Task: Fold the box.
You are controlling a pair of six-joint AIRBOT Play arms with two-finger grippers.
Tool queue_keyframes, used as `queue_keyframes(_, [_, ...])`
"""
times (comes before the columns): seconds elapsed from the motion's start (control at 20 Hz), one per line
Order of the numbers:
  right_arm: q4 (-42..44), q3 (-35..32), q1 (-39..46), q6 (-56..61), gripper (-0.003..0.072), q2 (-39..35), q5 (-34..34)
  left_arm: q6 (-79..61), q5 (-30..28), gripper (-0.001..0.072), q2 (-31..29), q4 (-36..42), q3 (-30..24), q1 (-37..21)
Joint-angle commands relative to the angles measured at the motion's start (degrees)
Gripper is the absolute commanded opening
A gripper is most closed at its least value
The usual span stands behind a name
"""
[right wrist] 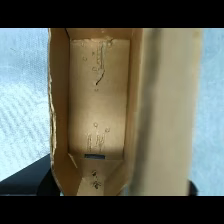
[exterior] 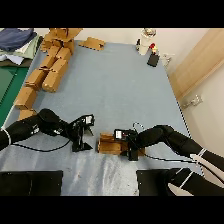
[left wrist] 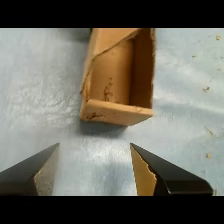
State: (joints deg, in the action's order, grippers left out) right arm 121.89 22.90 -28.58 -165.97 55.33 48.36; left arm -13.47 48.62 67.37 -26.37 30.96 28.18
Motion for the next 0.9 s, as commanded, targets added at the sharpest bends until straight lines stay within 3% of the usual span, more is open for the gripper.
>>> queue_keyframes(0.0, [-0.17, 0.02, 0.02, 0.02, 0.049, 0.0, 0.13, -5.73, -0.46, 0.0686, 0.02, 4.26, -1.22, 1.49])
queue_keyframes(0.2, [-0.17, 0.02, 0.02, 0.02, 0.049, 0.0, 0.13, -6.25, -1.27, 0.0686, 0.02, 4.5, -1.2, 3.52])
queue_keyframes(0.85, [-0.17, 0.02, 0.02, 0.02, 0.049, 0.0, 0.13, -6.27, -11.74, 0.0686, 1.88, 5.64, -1.18, 11.8])
